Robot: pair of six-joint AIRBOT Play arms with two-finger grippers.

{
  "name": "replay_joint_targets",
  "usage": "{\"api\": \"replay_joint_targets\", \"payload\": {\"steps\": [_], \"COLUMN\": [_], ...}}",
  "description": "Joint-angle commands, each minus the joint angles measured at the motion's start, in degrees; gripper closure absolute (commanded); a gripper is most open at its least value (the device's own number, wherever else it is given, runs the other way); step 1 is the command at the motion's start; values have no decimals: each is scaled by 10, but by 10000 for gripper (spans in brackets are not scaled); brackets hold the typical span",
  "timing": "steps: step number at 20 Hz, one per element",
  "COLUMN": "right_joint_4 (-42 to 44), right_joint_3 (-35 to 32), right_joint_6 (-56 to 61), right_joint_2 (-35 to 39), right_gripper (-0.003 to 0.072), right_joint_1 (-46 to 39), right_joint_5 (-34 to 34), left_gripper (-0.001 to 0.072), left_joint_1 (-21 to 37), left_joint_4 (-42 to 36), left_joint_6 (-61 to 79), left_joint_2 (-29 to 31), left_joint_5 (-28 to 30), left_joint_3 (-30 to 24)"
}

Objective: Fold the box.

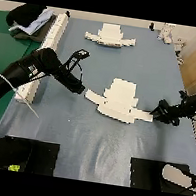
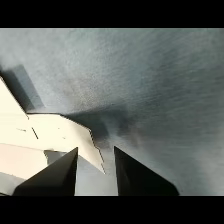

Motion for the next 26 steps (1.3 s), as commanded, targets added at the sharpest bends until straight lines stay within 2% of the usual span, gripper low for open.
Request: {"api": "replay_joint_targets", "payload": {"steps": [1, 4, 6, 8, 9, 10, 11, 14, 16, 21, 23, 24, 26], "right_joint_4": [50, 57, 82, 90, 90, 91, 91, 95, 95, 96, 99, 99, 99], "right_joint_3": [-18, -18, -18, -13, -11, -9, -9, -7, -7, -7, -7, -7, -8], "right_joint_6": [-48, -63, -89, -95, -98, -101, -104, -105, -104, -103, -103, -109, -113], "right_joint_2": [-2, -2, -2, -2, -2, -2, -2, -1, -1, -1, -1, -1, -1], "right_gripper": [344, 344, 399, 406, 447, 607, 638, 623, 504, 507, 540, 670, 687], "right_joint_1": [5, 30, 46, 58, 64, 69, 74, 97, 109, 127, 138, 145, 169], "right_joint_5": [10, 17, 17, 28, 35, 38, 40, 45, 59, 84, 83, 83, 89], "left_gripper": [695, 695, 695, 695, 695, 695, 695, 695, 695, 695, 695, 695, 694], "left_joint_1": [0, 0, 0, 0, 0, 0, 0, 0, 0, 0, 0, 0, 4], "left_joint_4": [-20, -23, -24, -30, -33, -36, -38, -45, -50, -63, -78, -87, -87], "left_joint_6": [0, 0, 0, 0, 0, 0, 0, 0, 0, 0, 0, -3, -24], "left_joint_2": [0, 0, 0, 0, 0, 0, 0, 0, 0, 0, 0, 0, -1], "left_joint_5": [11, 11, 11, 10, 7, 2, -3, -11, -11, -11, -11, -11, -3], "left_joint_3": [0, 0, 0, 0, 0, 0, 0, 0, 0, 0, 0, 0, 0]}}
